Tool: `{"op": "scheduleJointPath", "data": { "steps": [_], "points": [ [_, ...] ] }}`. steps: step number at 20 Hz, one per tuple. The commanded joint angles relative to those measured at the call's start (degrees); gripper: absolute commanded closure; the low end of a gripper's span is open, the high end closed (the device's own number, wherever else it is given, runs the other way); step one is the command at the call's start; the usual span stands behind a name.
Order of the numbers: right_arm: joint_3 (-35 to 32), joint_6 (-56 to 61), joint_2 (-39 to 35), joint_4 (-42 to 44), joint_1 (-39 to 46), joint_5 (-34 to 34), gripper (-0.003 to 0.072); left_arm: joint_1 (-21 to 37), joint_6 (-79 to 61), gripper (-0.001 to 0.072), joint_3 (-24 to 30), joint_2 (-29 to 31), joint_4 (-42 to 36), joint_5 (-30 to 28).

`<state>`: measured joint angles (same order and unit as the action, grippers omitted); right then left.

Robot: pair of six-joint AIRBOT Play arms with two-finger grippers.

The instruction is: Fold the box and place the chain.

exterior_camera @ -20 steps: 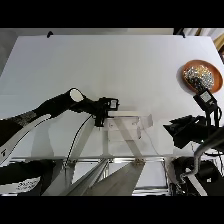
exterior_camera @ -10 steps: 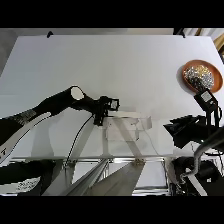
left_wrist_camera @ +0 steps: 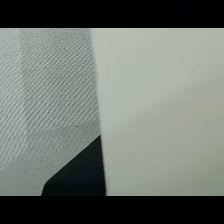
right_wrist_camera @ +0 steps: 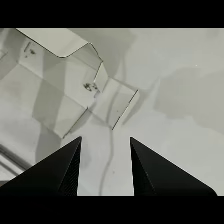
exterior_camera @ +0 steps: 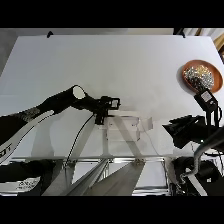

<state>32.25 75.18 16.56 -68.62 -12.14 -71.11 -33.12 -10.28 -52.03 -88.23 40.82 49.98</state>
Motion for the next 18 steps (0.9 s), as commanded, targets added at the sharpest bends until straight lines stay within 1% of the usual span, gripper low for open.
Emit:
{"op": "scheduleJointPath", "data": {
  "steps": [1,14,18],
  "points": [
    [0.0,0.0,0.0,0.1,-0.1,0.0,0.0354,0.0,0.0,0.0699,0.0,-0.2,0.3,-0.5],
    [0.0,0.0,0.0,0.1,-0.1,0.0,0.0354,-0.2,0.0,0.0699,0.0,-0.2,0.0,-0.2],
    [0.0,0.0,0.0,0.1,-0.1,-1.4,0.0354,-0.2,0.0,0.0699,0.0,-0.2,0.0,-0.2]
  ]
}}
